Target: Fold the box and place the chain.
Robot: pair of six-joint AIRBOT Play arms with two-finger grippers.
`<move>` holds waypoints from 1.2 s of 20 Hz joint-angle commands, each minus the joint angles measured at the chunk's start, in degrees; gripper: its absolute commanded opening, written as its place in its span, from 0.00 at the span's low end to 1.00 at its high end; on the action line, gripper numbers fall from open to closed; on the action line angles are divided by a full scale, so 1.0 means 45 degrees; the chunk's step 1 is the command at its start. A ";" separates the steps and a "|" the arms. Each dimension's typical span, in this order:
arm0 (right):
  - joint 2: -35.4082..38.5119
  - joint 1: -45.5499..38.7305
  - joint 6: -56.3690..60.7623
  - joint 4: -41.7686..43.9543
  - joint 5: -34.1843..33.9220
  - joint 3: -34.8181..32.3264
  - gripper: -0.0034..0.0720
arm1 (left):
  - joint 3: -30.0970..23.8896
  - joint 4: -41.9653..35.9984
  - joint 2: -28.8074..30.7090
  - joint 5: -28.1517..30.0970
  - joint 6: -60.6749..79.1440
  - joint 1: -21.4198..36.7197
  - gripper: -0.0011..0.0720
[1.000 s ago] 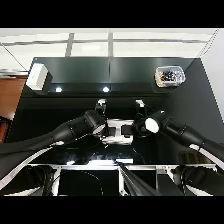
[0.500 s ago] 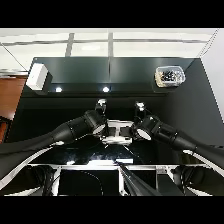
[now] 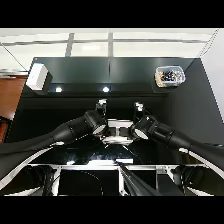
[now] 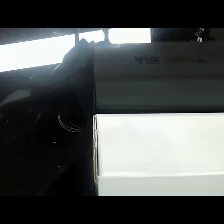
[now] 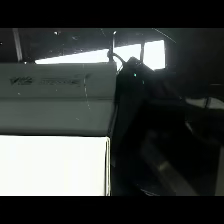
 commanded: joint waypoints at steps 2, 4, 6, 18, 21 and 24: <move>-0.0024 0.0010 -0.0005 -0.0165 0.0199 0.0180 0.06 | 0.0005 -0.0010 0.0000 -0.0049 0.0000 0.0005 0.05; -0.0024 0.0005 -0.0024 -0.0155 0.0175 0.0180 0.28 | 0.0005 -0.0010 0.0000 -0.0044 0.0000 0.0005 0.05; -0.0024 0.0010 -0.0029 -0.0121 0.0228 0.0180 0.32 | 0.0005 -0.0010 0.0000 -0.0044 0.0000 0.0005 0.05; 0.0112 -0.0180 -0.1321 0.0175 0.0656 0.0486 0.64 | 0.0005 -0.0010 0.0000 -0.0010 0.0000 0.0005 0.05; 0.1103 -0.0345 -0.3293 0.0175 0.1831 0.1044 0.64 | 0.0005 -0.0015 0.0000 -0.0010 0.0000 0.0005 0.05; 0.3419 -0.0398 -0.4945 -0.0476 0.3682 0.1209 0.64 | 0.0005 -0.0015 0.0000 -0.0019 0.0000 0.0005 0.05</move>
